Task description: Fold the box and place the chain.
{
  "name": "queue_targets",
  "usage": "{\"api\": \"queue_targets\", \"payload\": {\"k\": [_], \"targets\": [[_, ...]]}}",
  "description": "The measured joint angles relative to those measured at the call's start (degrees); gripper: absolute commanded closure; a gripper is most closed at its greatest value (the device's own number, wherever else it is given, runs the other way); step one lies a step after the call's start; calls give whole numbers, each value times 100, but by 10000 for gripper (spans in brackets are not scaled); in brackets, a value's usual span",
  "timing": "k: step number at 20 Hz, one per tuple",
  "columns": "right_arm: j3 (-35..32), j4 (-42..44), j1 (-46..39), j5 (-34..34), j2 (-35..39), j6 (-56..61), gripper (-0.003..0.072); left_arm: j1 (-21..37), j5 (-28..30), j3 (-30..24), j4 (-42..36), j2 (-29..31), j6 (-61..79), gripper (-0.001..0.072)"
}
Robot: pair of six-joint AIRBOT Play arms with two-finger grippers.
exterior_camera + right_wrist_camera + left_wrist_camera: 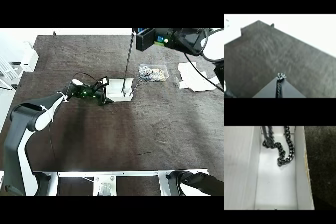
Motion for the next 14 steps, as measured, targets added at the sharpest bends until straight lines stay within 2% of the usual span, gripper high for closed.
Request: {"api": "queue_targets", "payload": {"k": [7, 13, 14], "targets": [[-1165, 201, 0, -101, -299, 4, 679, 0, 0, 0, 0, 0, -2, 382], [-2118, 649, 0, -409, -1163, 11, 675, 0, 0, 0, 0, 0, 0, 382], [-2173, 675, 0, -507, -1322, 9, 528, 0, 0, 0, 0, 0, 0, 382]]}}
